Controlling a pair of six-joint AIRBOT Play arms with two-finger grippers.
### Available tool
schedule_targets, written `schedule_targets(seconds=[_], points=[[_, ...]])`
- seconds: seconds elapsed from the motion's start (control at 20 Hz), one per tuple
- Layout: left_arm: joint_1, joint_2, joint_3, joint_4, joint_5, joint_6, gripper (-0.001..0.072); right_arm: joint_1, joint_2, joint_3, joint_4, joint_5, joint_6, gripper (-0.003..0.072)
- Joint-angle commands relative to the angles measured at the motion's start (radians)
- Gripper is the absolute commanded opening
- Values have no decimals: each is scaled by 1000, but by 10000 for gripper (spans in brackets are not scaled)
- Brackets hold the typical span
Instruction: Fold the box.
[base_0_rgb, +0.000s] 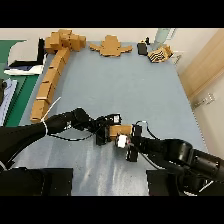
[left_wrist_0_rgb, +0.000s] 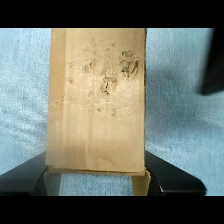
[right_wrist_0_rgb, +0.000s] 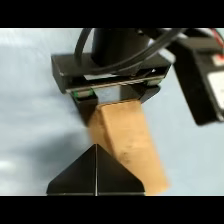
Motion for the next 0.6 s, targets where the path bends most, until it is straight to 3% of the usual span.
schedule_targets(seconds=[0.0, 0.15, 0.3, 0.4, 0.55], points=[[0, 0, 0, 0, 0, 0, 323, -6, 26, 37, 535, -172, 171, 3], [0, 0, 0, 0, 0, 0, 322, -34, 23, -6, 801, -129, 183, 2], [0, 0, 0, 0, 0, 0, 322, -149, 2, -11, 938, -81, 115, 2], [0, 0, 0, 0, 0, 0, 323, -282, -45, -9, 1112, -177, -54, 1], [0, 0, 0, 0, 0, 0, 322, -523, -169, 22, 1260, -489, -220, 2]])
